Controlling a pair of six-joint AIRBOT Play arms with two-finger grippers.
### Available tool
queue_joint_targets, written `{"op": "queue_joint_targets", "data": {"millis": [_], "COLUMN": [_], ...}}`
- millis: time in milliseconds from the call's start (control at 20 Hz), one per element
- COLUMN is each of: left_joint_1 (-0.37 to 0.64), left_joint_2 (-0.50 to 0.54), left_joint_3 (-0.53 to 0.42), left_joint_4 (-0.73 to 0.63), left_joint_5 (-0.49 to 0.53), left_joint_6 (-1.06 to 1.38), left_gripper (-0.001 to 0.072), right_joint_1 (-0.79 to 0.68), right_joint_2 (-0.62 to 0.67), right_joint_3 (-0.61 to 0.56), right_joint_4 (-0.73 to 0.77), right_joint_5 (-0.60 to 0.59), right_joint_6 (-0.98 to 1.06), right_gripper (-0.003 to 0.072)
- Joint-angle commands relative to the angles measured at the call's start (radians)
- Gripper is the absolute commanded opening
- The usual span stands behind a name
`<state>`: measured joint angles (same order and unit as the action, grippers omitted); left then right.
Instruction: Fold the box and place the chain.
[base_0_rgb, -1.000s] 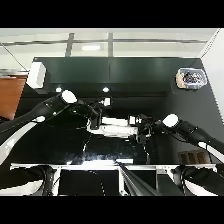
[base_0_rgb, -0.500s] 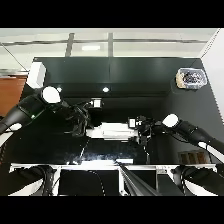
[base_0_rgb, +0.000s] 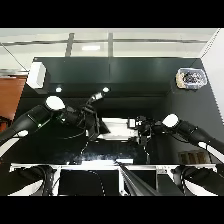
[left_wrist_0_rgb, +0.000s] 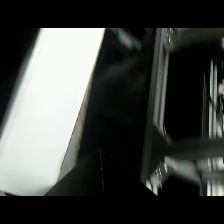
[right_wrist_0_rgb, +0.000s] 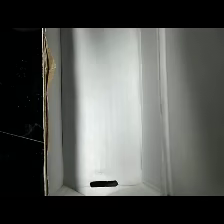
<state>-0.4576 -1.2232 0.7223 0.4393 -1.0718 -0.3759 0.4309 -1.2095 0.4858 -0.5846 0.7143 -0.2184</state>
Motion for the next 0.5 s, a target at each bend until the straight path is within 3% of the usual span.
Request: {"op": "queue_joint_targets", "data": {"millis": [0,200,350,450], "left_joint_1": [0.031,0.033,0.016,0.011], "left_joint_2": [-0.019,-0.040,-0.083,-0.114], "left_joint_3": [-0.033,-0.033,-0.032,-0.032], "left_joint_4": [-0.246,-0.126,0.043,0.077], "left_joint_5": [0.181,0.319,0.329,0.314], "left_joint_6": [0.125,0.136,0.119,0.095], "left_gripper": [0.0023,0.0023,0.0023,0.0023], "right_joint_1": [0.001,0.001,0.001,0.001], "right_joint_2": [0.000,0.000,0.000,0.000], "right_joint_3": [0.000,0.000,0.000,0.000], "right_joint_4": [0.001,0.001,0.001,0.001], "right_joint_5": [-0.001,-0.001,-0.002,-0.002], "right_joint_6": [0.001,0.001,0.001,0.001], "right_gripper": [0.0477,0.0477,0.0478,0.0478]}}
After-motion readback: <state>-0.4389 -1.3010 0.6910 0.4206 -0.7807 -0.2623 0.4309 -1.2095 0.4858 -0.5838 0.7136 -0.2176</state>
